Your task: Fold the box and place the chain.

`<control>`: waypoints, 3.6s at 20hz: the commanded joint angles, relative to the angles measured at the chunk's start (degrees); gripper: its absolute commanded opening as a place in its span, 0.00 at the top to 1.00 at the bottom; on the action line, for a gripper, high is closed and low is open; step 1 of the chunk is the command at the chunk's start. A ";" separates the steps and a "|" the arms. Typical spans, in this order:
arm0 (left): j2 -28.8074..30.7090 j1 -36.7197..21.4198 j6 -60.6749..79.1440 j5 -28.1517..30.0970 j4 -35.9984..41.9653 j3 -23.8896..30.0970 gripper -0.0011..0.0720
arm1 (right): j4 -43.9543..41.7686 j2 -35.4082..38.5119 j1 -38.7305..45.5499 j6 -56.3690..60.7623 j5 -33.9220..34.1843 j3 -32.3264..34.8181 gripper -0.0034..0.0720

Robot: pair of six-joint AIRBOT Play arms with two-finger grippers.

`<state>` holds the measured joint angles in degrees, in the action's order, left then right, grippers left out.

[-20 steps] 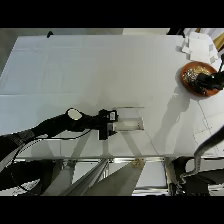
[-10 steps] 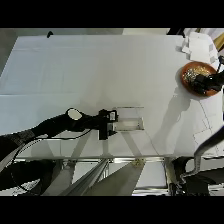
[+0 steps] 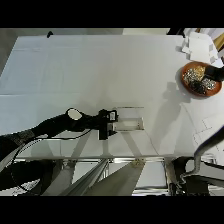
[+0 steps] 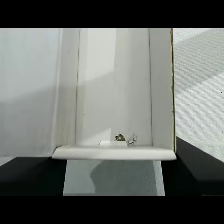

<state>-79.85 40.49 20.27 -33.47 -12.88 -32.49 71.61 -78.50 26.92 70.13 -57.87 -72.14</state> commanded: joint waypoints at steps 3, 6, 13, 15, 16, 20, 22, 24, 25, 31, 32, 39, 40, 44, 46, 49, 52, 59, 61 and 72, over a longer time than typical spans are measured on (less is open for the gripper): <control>0.04 -0.04 0.02 0.00 0.00 -0.02 0.42 | -11.63 13.51 -2.49 -6.14 -8.20 -0.07 0.94; 0.04 -0.04 0.00 0.00 0.00 -0.02 0.42 | -11.72 19.17 -7.30 -6.08 -13.57 -0.07 0.94; 0.04 -0.04 0.02 0.00 0.00 -0.02 0.42 | -11.67 24.17 -21.11 -3.19 -28.09 -0.04 0.94; 0.04 -0.04 0.00 0.00 0.00 -0.02 0.42 | -11.58 24.83 -24.76 -2.78 -30.32 0.00 0.94; 0.04 -0.04 0.00 0.00 0.00 -0.02 0.42 | -11.54 25.27 -26.23 -2.08 -30.82 0.00 0.94; 0.04 -0.04 0.00 0.00 0.00 -0.02 0.42 | -11.47 29.07 -31.54 -1.11 -31.69 0.42 0.94; 0.04 -0.04 0.00 0.00 0.00 -0.02 0.42 | -11.47 31.76 -34.69 -1.14 -31.39 0.94 0.94; 0.04 -0.04 0.00 -0.02 0.00 -0.02 0.42 | -11.50 34.07 -37.73 -1.16 -30.99 1.44 0.94; 0.04 -0.04 0.00 0.00 0.00 -0.02 0.42 | -11.50 34.86 -39.12 -1.16 -30.93 1.55 0.94; 0.04 -0.04 0.00 0.00 0.00 -0.02 0.42 | -11.50 35.82 -48.26 -1.64 -26.53 1.97 0.94; 0.04 -0.04 0.02 0.00 0.00 -0.02 0.42 | -11.47 35.80 -49.33 -1.66 -25.81 2.40 0.94; 0.04 -0.04 0.00 0.00 0.00 -0.02 0.42 | -11.47 35.74 -50.25 -3.08 -19.10 11.80 0.94; 0.04 -0.04 0.00 0.00 0.00 -0.02 0.42 | -11.45 35.74 -50.25 -3.13 -17.84 14.12 0.94; 0.04 -0.04 0.00 0.00 0.00 -0.02 0.42 | -11.85 35.74 -50.25 -4.26 -13.00 23.74 0.94; 0.04 -0.04 0.00 0.00 0.00 -0.02 0.42 | -12.70 35.74 -50.25 -4.70 -9.29 27.98 0.94; 0.04 -0.04 0.00 0.00 0.00 -0.02 0.42 | -14.69 35.50 -50.25 -7.17 -3.56 32.59 0.94; 0.04 -0.04 0.00 0.00 0.00 -0.02 0.42 | -16.46 34.91 -50.25 -8.04 0.07 35.21 0.94; 0.04 -0.04 0.02 0.00 0.00 -0.02 0.42 | -19.34 27.91 -53.81 -12.39 5.70 36.52 0.94; 0.04 -0.04 0.00 0.00 0.00 -0.02 0.42 | -19.32 24.55 -56.04 -12.39 6.88 36.52 0.94; 0.04 -0.04 0.00 0.00 0.00 -0.02 0.42 | -19.45 16.90 -59.36 -12.41 10.97 36.50 0.73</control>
<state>-79.85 40.49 20.27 -33.50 -12.86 -32.49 52.47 -60.95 -32.18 57.76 -47.42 -35.66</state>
